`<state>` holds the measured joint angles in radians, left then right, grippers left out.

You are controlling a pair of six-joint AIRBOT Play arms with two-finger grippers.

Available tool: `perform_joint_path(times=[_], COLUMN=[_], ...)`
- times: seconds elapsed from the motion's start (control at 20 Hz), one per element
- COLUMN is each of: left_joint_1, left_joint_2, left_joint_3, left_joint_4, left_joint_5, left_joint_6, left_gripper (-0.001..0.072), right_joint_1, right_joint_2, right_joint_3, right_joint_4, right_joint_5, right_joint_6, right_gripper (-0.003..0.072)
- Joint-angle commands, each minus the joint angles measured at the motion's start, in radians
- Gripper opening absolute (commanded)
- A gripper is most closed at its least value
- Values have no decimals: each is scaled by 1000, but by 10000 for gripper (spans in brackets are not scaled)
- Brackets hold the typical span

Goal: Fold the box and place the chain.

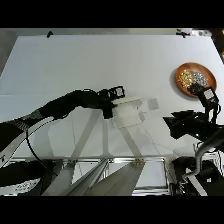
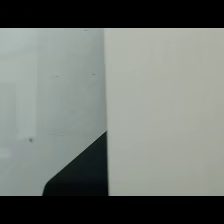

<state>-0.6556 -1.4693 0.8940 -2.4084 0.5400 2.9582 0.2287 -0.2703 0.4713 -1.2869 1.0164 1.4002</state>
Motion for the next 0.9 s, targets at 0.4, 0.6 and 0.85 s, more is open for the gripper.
perform_joint_path(times=[0.4,0.6,0.85], left_joint_1=[-1,-1,-1], left_joint_2=[-10,-44,-50], left_joint_3=[0,0,9], left_joint_4=[13,45,92], left_joint_5=[187,165,167], left_joint_6=[1,0,1], left_gripper=[0,0,0], right_joint_1=[0,0,0], right_joint_2=[0,0,0], right_joint_3=[0,0,0], right_joint_4=[0,1,1], right_joint_5=[-42,-42,-42], right_joint_6=[10,11,14], right_gripper=[411,411,411])
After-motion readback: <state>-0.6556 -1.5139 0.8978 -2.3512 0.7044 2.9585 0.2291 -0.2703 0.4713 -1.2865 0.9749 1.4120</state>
